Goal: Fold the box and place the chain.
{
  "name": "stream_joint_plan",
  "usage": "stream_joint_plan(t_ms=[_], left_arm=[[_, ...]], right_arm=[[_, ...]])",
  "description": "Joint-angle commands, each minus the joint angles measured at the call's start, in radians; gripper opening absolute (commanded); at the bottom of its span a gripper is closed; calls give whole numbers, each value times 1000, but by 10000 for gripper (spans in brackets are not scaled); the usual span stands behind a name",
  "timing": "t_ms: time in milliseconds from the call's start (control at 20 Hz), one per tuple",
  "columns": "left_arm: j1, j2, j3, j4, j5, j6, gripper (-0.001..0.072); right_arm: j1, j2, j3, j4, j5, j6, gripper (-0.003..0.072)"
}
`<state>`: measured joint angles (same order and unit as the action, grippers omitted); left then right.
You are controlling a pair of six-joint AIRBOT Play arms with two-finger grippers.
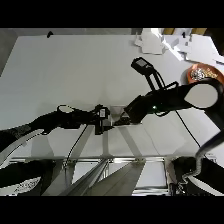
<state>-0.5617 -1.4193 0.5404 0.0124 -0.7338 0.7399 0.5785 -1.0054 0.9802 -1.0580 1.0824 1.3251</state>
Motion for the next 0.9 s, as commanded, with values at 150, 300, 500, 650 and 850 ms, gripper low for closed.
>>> stream_joint_plan(t_ms=[150, 300, 500, 650, 850], left_arm=[[-1, 0, 0, 0, 0, 0, 29], [-1, 0, 0, 0, 0, 0, 29], [-1, 0, 0, 0, 0, 0, 29], [-1, 0, 0, 0, 0, 0, 29], [-1, 0, 0, 0, 0, 0, 29]], right_arm=[[-5, -98, -13, -46, -16, -18, 172], [-83, -91, 71, -116, 70, -14, 177], [-264, -92, 114, -246, 114, 12, 172], [-395, -134, 80, -363, 124, 89, 172], [-478, -231, -29, -409, 47, 90, 181]])
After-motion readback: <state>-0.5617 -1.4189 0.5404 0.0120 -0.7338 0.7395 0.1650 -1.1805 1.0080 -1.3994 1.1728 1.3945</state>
